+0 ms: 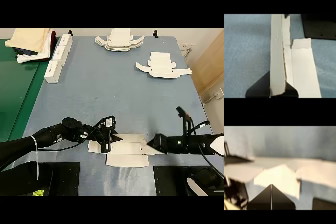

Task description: Fold the box.

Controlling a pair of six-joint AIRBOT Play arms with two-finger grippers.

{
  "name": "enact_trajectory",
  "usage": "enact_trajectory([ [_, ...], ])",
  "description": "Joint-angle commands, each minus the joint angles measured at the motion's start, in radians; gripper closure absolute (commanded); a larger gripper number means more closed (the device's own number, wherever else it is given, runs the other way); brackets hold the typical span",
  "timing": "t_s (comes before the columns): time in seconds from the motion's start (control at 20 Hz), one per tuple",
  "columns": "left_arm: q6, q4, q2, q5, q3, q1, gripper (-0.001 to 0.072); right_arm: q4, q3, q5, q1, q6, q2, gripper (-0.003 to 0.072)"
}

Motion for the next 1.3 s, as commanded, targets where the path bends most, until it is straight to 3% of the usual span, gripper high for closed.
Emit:
enact_trajectory([
  [0.0, 0.0, 0.0, 0.0, 0.0, 0.001, 0.001, 0.0693, 0.047, 0.005, 0.165, 0.132, -0.029, 0.012, 0.0683],
  [0.2, 0.0, 0.0, 0.0, 0.0, 0.001, 0.001, 0.0693, -0.135, 0.005, 0.098, 0.449, -0.221, -0.031, 0.0684],
  [0.4, 0.0, 0.0, 0.0, 0.0, 0.001, 0.001, 0.0693, -0.453, 0.005, -0.122, 0.806, -0.235, -0.039, 0.0684],
  [0.55, 0.0, -0.002, 0.0, 0.0, 0.001, 0.001, 0.0693, -0.621, 0.005, -0.176, 1.053, -0.227, -0.094, 0.0682],
  [0.6, 0.0, -0.003, 0.0, 0.0, 0.001, 0.001, 0.0693, -0.657, 0.004, -0.176, 1.121, -0.23, -0.132, 0.0602],
  [0.65, 0.0, -0.003, 0.0, 0.0, 0.001, 0.001, 0.0692, -0.706, 0.004, -0.182, 1.182, -0.232, -0.182, 0.0318],
  [0.7, 0.0, -0.003, 0.0, 0.0, 0.001, 0.001, 0.0693, -0.764, 0.004, -0.198, 1.225, -0.233, -0.238, 0.0134],
  [0.75, 0.0, -0.003, 0.0, 0.0, 0.001, 0.001, 0.0693, -0.83, 0.004, -0.213, 1.248, -0.233, -0.291, 0.0084],
  [1.0, 0.0, -0.003, 0.0, -0.001, 0.001, 0.001, 0.0693, -1.099, 0.005, -0.233, 1.255, -0.129, -0.497, 0.0085],
  [1.25, 0.0, -0.003, 0.0, -0.001, 0.001, 0.001, 0.0693, -1.147, 0.041, -0.228, 1.255, -0.052, -0.485, 0.0088],
])
